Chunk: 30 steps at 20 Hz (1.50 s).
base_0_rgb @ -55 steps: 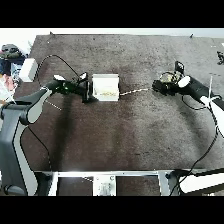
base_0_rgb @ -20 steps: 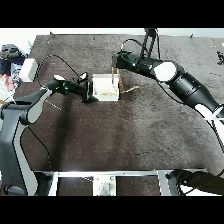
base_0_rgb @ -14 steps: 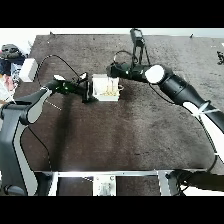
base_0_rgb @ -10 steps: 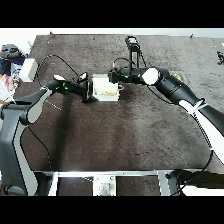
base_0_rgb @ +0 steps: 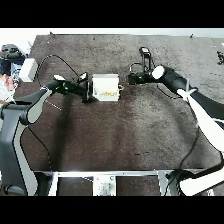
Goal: Fold the box and place the chain.
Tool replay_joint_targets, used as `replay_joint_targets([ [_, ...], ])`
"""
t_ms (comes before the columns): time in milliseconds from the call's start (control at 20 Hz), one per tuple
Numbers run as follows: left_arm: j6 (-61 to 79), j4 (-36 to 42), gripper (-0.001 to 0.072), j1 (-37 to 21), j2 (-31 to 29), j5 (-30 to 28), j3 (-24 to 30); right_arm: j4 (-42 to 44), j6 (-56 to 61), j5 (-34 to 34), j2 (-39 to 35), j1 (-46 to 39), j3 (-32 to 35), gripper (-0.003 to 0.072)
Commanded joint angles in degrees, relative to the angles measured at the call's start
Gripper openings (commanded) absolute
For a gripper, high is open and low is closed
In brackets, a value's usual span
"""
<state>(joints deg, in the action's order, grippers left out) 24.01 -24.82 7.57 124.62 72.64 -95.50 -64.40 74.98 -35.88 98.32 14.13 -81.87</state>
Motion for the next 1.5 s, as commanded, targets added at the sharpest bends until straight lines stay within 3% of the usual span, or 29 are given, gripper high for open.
replay_joint_targets([
  [0,0.0,0.0,0.0404,0.0,0.0,0.0,0.0,3.8,-3.7,-4.5,9.0,-0.9,-7.3,0.0222],
  [250,0.0,0.0,0.0404,0.0,0.0,0.0,0.0,2.8,-4.8,-10.7,15.6,0.2,-14.1,0.0222],
  [550,0.0,0.0,0.0404,0.0,0.0,0.0,0.0,-8.0,-4.2,-9.6,16.9,2.2,-14.4,0.022],
  [600,0.0,0.0,0.0404,0.0,0.0,0.0,0.0,-9.3,-4.3,-9.0,16.9,2.3,-14.4,0.0163],
  [650,0.0,0.0,0.0404,0.0,0.0,0.0,0.0,-10.5,-4.3,-8.9,16.9,2.2,-14.4,0.0012],
  [700,0.0,0.0,0.0404,0.0,0.0,0.0,0.0,-11.3,-4.3,-9.0,16.6,2.3,-14.4,0.0015],
  [1100,0.0,0.0,0.0404,0.0,0.0,0.0,0.0,-11.9,-2.8,-9.5,7.9,2.3,-14.4,0.0013],
  [1450,0.0,0.0,0.0404,0.0,0.0,0.0,0.0,-5.7,-2.0,-16.9,-4.5,4.9,-14.4,0.0013],
])
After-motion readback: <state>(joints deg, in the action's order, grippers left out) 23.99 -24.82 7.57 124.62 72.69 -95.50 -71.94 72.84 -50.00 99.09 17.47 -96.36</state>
